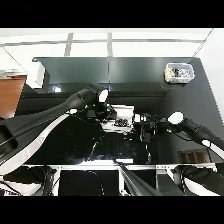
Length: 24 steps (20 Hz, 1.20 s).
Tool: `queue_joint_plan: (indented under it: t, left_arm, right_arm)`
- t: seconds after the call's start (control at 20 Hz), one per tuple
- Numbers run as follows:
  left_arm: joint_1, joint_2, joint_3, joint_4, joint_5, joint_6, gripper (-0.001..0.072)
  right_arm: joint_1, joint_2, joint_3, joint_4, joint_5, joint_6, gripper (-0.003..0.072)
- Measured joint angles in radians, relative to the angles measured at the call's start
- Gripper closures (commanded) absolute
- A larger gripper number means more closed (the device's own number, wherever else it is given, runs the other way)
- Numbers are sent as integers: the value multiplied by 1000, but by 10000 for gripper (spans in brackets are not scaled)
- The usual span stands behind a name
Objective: Fold the box and place the chain.
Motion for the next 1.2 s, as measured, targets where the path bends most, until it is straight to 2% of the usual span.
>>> queue_joint_plan:
  t: [0.05,0.1,0.15,0.2,0.25,0.3,0.65,0.8,1.0,1.2]
  left_arm:
    - [0,0,0,0,0,0,682]
    - [0,0,0,0,0,0,682]
    - [0,0,0,0,0,0,682]
    - [0,0,0,0,0,0,682]
    - [0,0,0,0,2,-3,682]
    - [0,0,0,2,5,-3,682]
    - [0,0,0,-3,9,-4,682]
    - [0,0,0,-3,-23,9,682]
    - [0,0,0,0,-3,3,682]
    - [0,0,0,0,0,0,682]
  right_arm:
    - [4,-1,0,2,-7,-1,-19]
    - [10,-3,0,5,-23,4,111]
    - [14,-4,0,6,-39,15,356]
    - [18,-5,0,7,-56,31,547]
    - [21,-6,0,7,-64,36,644]
    - [23,-6,0,8,-76,43,669]
    - [-15,-1,-1,-5,-92,264,669]
    - [-43,31,-1,-38,-80,332,669]
    - [-73,99,3,-80,-17,426,669]
    - [-86,188,66,-91,118,584,669]
